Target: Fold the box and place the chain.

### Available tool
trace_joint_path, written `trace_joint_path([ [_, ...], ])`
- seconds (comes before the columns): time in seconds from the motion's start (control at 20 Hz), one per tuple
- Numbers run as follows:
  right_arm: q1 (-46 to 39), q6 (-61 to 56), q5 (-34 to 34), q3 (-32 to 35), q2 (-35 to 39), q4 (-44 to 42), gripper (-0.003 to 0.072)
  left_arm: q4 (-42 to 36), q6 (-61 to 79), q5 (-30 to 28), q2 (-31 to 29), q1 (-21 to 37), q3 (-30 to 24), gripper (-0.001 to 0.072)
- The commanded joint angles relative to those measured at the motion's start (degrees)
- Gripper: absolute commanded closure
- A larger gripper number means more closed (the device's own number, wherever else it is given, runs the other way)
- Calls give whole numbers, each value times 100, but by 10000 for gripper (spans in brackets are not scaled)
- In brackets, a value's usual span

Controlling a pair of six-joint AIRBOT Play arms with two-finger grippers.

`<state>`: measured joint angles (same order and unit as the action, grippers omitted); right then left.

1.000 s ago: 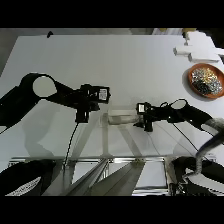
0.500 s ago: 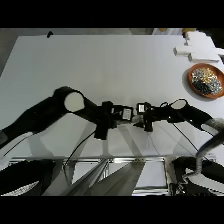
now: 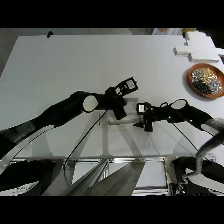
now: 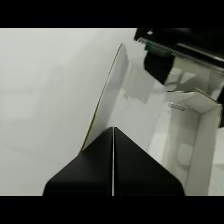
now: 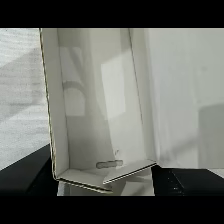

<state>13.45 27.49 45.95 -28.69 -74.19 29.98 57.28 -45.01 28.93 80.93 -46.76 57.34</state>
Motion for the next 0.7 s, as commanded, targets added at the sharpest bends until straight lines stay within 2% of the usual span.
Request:
trace_joint_path([
  [0.0, 0, 0, 2, 0, 2, -2, 277, -31, -323, -249, 496, 33, -2, 701],
  [0.2, 0, 0, 2, 0, 2, -2, 277, -9, -321, -63, 505, 35, 0, 700],
  [0.35, 0, -2, 2, 0, 2, -2, 277, 201, -323, 411, 0, 81, 0, 697],
  [0.45, 0, 0, 2, 0, 2, -2, 277, 461, -321, 1145, -422, 129, 0, 692],
  [0.5, 0, 0, 2, 0, 2, 0, 277, 643, -323, 1604, -601, 140, 0, 656],
  [0.65, 0, 0, 2, 0, 2, 0, 277, 1152, -323, 2708, -804, 151, -2, 613],
])
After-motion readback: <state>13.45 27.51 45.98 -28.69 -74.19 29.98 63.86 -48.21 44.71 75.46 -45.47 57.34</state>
